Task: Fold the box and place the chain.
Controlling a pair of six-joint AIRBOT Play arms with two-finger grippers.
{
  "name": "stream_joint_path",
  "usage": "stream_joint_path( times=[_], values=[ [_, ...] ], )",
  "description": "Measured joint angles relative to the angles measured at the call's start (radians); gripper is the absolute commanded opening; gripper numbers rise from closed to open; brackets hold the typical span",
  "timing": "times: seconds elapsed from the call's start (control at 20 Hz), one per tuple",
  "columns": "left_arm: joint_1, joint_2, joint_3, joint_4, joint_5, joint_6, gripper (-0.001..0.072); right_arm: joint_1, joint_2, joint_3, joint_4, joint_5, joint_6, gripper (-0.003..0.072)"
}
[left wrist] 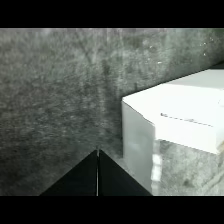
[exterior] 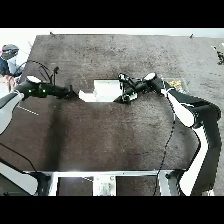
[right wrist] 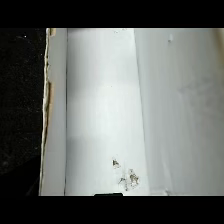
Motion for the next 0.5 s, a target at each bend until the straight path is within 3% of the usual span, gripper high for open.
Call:
stream_joint_path(
  times=[0.5],
  values=[
    [-0.059,-0.071,-0.014,-0.209,-0.027,0.107,0.0011,0.0,0.0,0.0,0.0,0.0,0.0,0.0463]
  ],
)
